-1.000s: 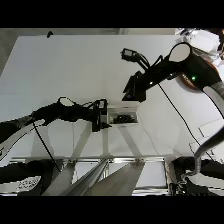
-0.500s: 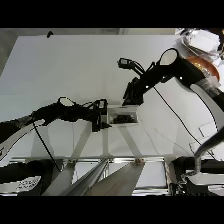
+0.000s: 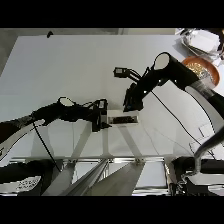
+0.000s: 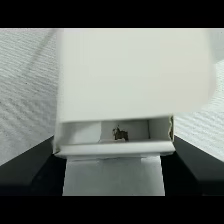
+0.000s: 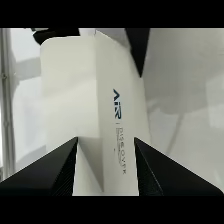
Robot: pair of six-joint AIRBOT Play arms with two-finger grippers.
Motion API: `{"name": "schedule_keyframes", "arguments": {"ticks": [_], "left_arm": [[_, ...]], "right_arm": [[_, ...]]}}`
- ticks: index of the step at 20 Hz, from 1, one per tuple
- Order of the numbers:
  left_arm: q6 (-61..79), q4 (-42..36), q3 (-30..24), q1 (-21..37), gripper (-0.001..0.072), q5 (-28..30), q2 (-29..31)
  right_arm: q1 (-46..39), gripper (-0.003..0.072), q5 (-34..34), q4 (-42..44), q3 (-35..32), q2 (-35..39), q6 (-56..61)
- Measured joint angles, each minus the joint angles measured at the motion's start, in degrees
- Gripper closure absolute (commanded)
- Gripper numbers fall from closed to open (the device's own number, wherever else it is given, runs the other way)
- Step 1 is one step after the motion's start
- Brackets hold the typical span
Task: Fold the box and place the chain.
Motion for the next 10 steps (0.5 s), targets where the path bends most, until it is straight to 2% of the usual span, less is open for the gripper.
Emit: {"name": "schedule_keyframes", "arguments": {"ticks": [5,10], "left_arm": [[-0.1,0.0,0.0,0.0,0.0621,0.0,0.0],[-0.2,-0.1,0.0,0.0,0.0621,0.0,0.0]], "right_arm": [[1.9,0.0324,-2.6,-4.0,-4.3,0.2,0.5],[2.4,0.0337,-5.6,-5.4,-5.6,2.3,0.7]]}}
